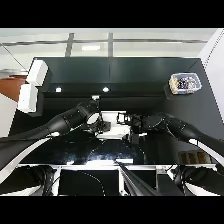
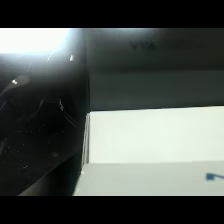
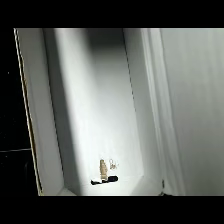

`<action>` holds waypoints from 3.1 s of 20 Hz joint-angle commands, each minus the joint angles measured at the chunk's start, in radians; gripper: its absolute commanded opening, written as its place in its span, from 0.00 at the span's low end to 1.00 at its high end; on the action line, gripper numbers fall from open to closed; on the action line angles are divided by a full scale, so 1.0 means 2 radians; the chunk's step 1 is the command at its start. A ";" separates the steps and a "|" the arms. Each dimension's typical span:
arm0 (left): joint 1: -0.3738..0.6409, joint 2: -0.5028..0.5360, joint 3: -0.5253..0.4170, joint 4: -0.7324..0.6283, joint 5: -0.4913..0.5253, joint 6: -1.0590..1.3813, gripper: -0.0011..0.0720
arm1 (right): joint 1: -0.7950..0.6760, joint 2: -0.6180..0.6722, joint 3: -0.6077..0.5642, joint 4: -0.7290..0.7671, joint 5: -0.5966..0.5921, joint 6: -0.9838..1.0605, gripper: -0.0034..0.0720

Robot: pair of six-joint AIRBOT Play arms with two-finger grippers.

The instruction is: Fold the box and place the chain.

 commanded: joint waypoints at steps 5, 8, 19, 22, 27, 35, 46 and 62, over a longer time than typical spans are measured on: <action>-0.001 -0.001 0.001 0.002 -0.002 0.007 0.23 | 0.000 0.000 0.000 0.000 0.000 0.000 0.67; -0.001 -0.003 0.001 0.002 -0.003 0.007 0.19 | 0.000 0.000 0.000 0.000 0.000 0.000 0.67; -0.003 -0.007 0.002 0.003 -0.017 0.007 0.45 | 0.000 0.000 0.000 0.000 0.000 0.000 0.67; 0.000 -0.006 0.008 0.012 -0.036 0.007 0.60 | 0.000 0.000 0.000 0.000 0.000 0.000 0.67; 0.000 -0.006 0.010 0.015 -0.034 0.007 0.47 | 0.000 0.000 0.000 0.000 0.000 0.000 0.67; 0.001 -0.008 0.010 0.013 -0.018 0.011 0.05 | 0.000 0.002 0.000 -0.002 0.002 0.000 0.88; 0.011 0.018 -0.036 0.013 0.027 0.002 0.05 | 0.003 0.089 0.000 -0.101 -0.004 0.011 0.97; 0.013 0.011 -0.044 0.013 0.028 0.023 0.05 | 0.048 0.051 0.000 -0.022 0.018 0.016 0.14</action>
